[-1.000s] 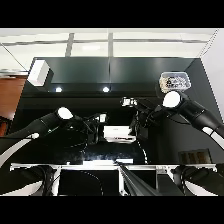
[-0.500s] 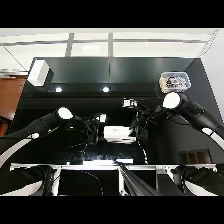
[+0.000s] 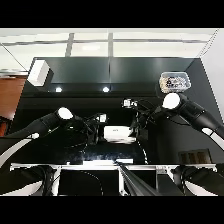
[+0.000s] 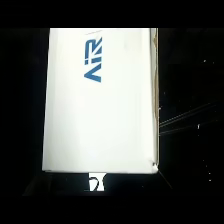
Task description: Fold the box and place the chain.
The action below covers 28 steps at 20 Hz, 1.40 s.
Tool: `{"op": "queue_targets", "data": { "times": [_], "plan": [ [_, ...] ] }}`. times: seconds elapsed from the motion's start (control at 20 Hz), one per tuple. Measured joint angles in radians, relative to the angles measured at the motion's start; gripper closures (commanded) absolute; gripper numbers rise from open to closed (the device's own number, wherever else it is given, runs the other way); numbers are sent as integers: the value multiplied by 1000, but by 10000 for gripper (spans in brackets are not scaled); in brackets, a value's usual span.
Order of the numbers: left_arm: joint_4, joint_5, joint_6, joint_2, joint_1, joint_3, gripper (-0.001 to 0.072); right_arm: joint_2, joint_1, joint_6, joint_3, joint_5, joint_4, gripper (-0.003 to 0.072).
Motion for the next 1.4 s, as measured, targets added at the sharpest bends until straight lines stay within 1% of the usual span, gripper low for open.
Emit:
{"op": "queue_targets", "data": {
  "times": [0.1, 0.7, 1.1, 1.4],
  "plan": [
    [0, 0, 0, 0, 0, 0, 414, 0, 6, 0, -3, -8, -12, 309],
    [-2, 2, 0, 0, 0, 0, 414, 10, 26, 41, -11, -11, -44, 309],
    [-2, 3, -3, 0, 0, 0, 413, 47, -4, 69, -12, 8, -89, 309],
    [-2, 5, -3, 0, 0, 0, 412, 51, -6, 76, -12, -10, -75, 309]
  ]
}}
